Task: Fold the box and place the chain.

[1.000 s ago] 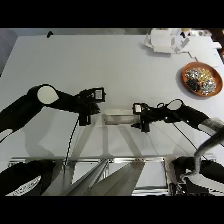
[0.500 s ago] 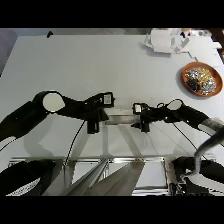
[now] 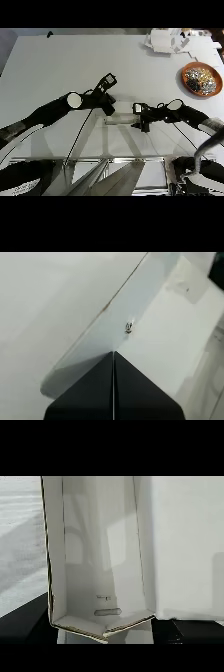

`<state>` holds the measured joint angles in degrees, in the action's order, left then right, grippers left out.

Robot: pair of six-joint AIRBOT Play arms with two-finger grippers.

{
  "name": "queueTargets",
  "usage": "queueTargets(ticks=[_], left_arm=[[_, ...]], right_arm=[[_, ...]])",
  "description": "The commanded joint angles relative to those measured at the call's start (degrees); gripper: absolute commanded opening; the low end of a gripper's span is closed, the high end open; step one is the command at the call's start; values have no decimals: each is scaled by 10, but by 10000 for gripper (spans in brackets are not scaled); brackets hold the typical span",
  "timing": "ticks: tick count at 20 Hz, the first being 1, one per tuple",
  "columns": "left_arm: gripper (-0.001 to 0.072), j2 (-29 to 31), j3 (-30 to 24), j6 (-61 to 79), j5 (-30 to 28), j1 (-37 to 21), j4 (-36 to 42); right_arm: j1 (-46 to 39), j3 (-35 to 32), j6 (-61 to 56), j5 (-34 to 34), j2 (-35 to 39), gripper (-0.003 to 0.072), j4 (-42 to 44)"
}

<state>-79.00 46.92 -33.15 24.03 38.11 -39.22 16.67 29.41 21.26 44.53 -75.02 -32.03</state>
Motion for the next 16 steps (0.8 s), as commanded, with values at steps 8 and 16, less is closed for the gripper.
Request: queueTargets(ticks=[8,16], left_arm=[[3,83,0,-19,111,0,-167],[117,168,0,22,348,0,-301]], right_arm=[[0,0,2,0,0,318,-1],[0,0,2,0,0,318,-1]])
